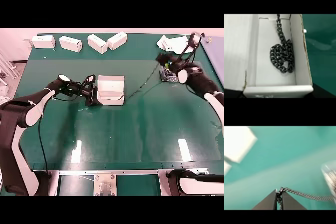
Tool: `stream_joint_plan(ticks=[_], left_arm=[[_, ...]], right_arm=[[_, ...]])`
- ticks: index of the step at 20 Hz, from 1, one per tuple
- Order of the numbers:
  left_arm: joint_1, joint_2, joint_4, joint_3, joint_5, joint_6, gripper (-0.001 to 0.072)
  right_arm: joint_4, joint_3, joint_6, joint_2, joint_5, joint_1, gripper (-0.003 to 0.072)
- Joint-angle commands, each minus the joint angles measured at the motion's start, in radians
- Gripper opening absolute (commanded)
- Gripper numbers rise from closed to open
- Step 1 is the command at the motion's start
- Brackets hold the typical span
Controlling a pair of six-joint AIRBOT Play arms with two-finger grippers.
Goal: Fold the box and place the chain.
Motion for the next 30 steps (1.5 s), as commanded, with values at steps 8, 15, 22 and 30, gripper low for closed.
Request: stream_joint_plan(ticks=[8, 15, 22, 30], left_arm=[[0.001, 0.0, 0.0, 0.0, 0.0, 0.0, 0.0379], [0.001, 0.0, 0.0, 0.0, 0.0, 0.0, 0.0378], [0.001, 0.0, 0.0, 0.0, 0.0, 0.0, 0.0378], [0.001, 0.0, 0.0, 0.0, 0.0, 0.0, 0.0378]], right_arm=[[-0.039, 0.001, -0.181, 0.367, 0.076, 0.398, 0.001], [-0.028, -0.013, -0.187, 0.341, 0.126, 0.523, 0.001], [0.076, -0.095, -0.187, 0.288, 0.12, 0.561, 0.001], [0.109, -0.126, -0.162, 0.146, 0.121, 0.61, 0.0011]])
